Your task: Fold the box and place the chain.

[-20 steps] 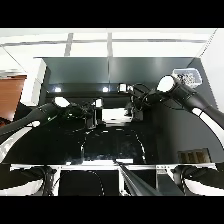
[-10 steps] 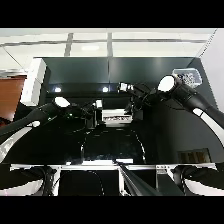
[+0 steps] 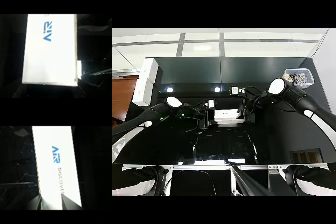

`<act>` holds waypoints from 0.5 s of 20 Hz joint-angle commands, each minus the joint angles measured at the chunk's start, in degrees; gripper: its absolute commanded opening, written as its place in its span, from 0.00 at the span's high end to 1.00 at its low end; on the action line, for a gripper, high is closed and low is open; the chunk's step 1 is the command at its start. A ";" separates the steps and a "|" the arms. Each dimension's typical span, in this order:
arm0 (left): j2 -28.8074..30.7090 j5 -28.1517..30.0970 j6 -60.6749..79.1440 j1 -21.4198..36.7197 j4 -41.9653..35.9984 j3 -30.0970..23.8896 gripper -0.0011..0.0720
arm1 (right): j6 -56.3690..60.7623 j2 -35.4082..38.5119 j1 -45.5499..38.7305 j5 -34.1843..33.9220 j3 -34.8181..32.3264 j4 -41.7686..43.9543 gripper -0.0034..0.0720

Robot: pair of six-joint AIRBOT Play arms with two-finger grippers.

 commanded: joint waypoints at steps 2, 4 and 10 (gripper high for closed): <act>-0.02 0.11 -0.04 -0.02 0.07 0.04 0.45 | 0.02 -0.02 0.02 0.33 -0.09 -0.44 0.58; -0.02 0.11 -0.04 -0.02 0.09 0.04 0.45 | 0.09 -0.02 0.02 0.26 -0.79 -0.42 0.45; -0.02 0.11 -0.04 -0.02 0.07 0.04 0.45 | 4.07 1.38 -0.15 0.02 -1.77 -0.39 0.44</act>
